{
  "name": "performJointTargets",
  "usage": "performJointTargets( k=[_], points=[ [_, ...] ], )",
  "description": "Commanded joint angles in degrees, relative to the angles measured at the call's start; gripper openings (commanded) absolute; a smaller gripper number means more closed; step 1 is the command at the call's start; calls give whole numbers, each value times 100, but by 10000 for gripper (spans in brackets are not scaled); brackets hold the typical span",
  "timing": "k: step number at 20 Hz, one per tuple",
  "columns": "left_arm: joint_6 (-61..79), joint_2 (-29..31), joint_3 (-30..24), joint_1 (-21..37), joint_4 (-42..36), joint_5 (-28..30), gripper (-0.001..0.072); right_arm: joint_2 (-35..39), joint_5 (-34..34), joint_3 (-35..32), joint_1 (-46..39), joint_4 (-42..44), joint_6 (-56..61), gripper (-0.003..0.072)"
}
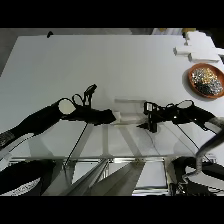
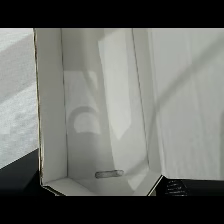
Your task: Fold the box and place the chain.
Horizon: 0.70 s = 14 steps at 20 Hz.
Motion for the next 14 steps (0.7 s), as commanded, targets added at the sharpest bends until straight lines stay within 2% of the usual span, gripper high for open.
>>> performJointTargets(
  k=[1,11,14],
  points=[
    [-317,-85,219,-155,262,109,426,-2,0,-2,2,2,0,412],
    [-2581,-529,1023,-627,2199,-330,411,-2,2,-2,2,0,0,412],
    [-3008,-533,1113,-791,2487,-310,409,-2,2,-2,2,2,0,412]
  ],
)
